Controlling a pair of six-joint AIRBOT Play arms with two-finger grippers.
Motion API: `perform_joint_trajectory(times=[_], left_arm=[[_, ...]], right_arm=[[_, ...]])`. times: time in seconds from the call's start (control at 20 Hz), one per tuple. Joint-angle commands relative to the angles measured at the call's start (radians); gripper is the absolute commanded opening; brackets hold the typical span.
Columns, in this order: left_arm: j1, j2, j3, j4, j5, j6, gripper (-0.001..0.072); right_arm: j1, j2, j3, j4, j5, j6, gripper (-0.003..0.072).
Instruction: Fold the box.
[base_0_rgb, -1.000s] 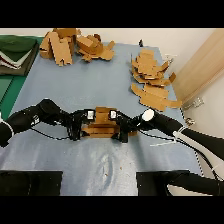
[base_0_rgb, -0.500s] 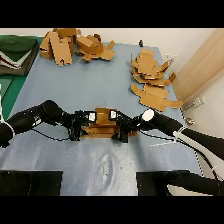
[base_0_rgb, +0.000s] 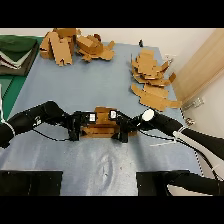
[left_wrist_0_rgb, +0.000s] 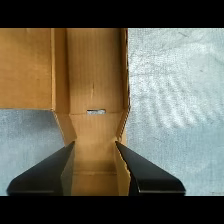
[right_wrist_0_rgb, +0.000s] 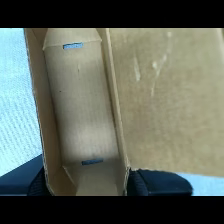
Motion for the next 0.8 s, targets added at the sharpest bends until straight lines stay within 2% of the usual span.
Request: perform_joint_trajectory(times=[0.0,0.1,0.2,0.55,0.75], left_arm=[[0.0,0.001,0.001,0.031,0.001,-0.021,0.0351],[-0.002,0.001,0.001,0.034,-0.006,-0.052,0.0352],[-0.003,0.001,0.001,0.023,-0.013,-0.052,0.0489],[-0.023,0.001,0.001,-0.042,-0.006,-0.052,0.0486],[-0.054,0.001,0.001,-0.042,0.034,-0.052,0.0485]], right_arm=[[0.0,0.001,0.001,0.0,0.0,0.0,0.0516],[0.0,0.001,0.001,0.0,0.0,0.0,0.0516],[0.0,0.001,0.001,0.0,0.0,0.0,0.0516],[0.0,0.001,0.001,0.0,0.0,0.0,0.0516],[0.0,0.001,0.001,0.0,0.0,0.0,0.0516]])
